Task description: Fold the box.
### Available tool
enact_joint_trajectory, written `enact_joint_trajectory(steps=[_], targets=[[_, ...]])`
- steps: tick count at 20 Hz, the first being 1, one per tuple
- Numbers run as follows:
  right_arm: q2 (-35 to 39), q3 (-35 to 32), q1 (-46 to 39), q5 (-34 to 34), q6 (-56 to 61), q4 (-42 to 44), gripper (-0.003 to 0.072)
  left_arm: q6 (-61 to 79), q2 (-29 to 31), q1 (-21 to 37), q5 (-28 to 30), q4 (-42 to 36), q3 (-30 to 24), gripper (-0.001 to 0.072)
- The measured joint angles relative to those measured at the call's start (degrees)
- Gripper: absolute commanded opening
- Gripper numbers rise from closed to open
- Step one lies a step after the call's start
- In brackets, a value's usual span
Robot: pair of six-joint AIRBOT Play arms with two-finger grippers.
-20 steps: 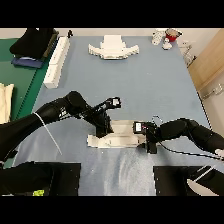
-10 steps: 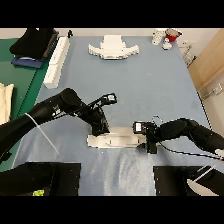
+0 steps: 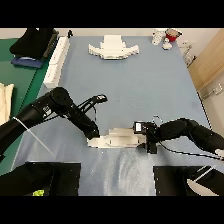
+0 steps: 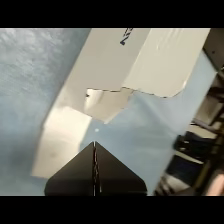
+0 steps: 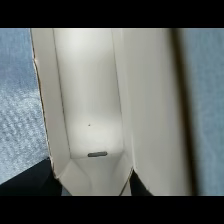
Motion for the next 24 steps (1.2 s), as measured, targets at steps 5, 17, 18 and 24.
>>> enact_joint_trajectory(steps=[5, 17, 18, 24], targets=[[0.0, 0.0, 0.0, 0.0, 0.0, 0.0, 0.0491, -4.9, 0.1, -9.2, 11.6, -15.3, -4.6, 0.0012], [0.0, 0.0, 0.0, 0.0, 0.0, 0.0, 0.0491, -14.0, -7.7, -12.9, 38.8, -22.8, -3.9, 0.0013], [0.0, 0.0, 0.0, 0.0, 0.0, 0.0, 0.0491, -14.3, -9.1, -12.9, 39.3, -22.9, -3.4, 0.0012], [0.0, 0.0, 0.0, 0.0, 0.0, 0.0, 0.0491, -14.7, -15.0, -12.9, 38.9, -23.0, -0.9, 0.0013]])
